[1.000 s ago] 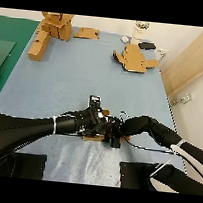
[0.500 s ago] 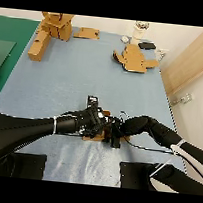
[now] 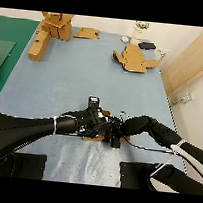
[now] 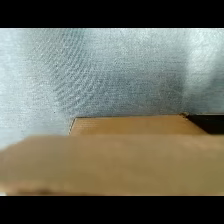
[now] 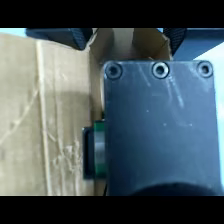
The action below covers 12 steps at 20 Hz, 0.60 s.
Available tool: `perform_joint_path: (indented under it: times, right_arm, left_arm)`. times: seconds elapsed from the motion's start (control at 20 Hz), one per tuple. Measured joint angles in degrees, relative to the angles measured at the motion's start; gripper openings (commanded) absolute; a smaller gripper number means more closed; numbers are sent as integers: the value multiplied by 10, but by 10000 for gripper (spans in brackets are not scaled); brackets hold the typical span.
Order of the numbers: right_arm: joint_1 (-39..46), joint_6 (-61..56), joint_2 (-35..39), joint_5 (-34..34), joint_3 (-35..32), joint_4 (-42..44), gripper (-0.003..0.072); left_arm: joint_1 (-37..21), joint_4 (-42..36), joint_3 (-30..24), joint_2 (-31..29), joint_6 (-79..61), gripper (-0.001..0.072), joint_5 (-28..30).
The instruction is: Fold the box.
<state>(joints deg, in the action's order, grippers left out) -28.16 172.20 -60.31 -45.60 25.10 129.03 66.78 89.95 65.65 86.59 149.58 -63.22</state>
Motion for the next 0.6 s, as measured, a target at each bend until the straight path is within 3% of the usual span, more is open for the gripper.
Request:
perform_joint_path:
  times: [0.6]
  right_arm:
    - [0,-3,0,1,0,0,506]
  left_arm:
    - [-1,-2,0,-5,-20,393,-24]
